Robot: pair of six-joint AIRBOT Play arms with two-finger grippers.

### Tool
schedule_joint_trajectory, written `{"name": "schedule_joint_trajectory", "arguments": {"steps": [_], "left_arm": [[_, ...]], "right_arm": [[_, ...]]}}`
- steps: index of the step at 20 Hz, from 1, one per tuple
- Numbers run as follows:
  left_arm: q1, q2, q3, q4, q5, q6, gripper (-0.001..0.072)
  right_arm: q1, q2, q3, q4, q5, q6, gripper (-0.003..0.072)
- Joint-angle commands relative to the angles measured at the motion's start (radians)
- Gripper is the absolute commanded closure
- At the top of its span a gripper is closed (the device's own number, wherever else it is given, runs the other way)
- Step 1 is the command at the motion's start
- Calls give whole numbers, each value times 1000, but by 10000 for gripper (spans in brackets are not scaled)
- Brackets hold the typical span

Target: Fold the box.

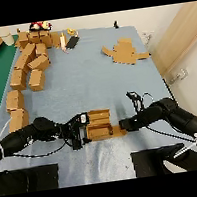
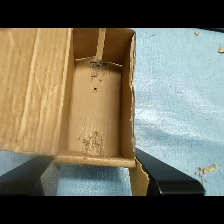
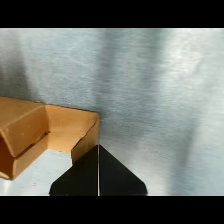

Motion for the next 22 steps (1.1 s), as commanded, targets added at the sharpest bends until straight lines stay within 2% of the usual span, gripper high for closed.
{"name": "schedule_joint_trajectory", "arguments": {"steps": [1, 4, 9, 22], "left_arm": [[1, 0, 0, 0, 0, 0, 186], [1, 0, 0, 0, 0, 0, 186], [1, 0, 0, 0, 0, 0, 186], [1, 0, 0, 0, 0, 0, 186]], "right_arm": [[0, 6, 0, -77, -22, 40, 683], [0, -28, -1, -58, 2, 37, 683], [0, -93, -1, 62, 42, -34, 683], [0, -71, 0, 106, 14, -55, 683]]}}
